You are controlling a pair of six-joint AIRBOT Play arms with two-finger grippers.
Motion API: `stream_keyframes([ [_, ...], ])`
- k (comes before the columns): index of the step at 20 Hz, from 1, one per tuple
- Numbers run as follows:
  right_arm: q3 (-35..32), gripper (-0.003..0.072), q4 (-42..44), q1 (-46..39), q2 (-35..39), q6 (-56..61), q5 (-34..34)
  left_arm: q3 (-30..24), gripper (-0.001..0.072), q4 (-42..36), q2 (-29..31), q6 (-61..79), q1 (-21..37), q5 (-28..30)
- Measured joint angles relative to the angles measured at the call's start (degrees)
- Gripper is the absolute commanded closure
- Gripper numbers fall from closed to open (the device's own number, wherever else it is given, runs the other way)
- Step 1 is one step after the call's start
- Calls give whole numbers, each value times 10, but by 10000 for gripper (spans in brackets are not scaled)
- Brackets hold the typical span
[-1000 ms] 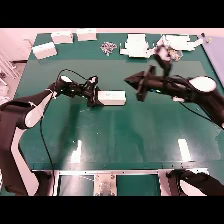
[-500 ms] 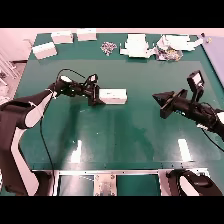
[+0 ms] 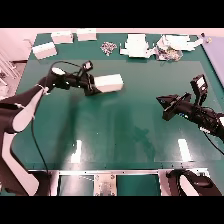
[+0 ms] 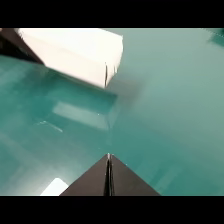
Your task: Fold the box and place the chain.
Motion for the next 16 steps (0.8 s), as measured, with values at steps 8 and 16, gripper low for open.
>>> stream_keyframes([
  [8,0,676,-1,-1,0,6,0,0,697,103,94,-192,136,113],
  [16,0,676,0,-1,0,19,0,-41,697,135,110,-286,295,216],
])
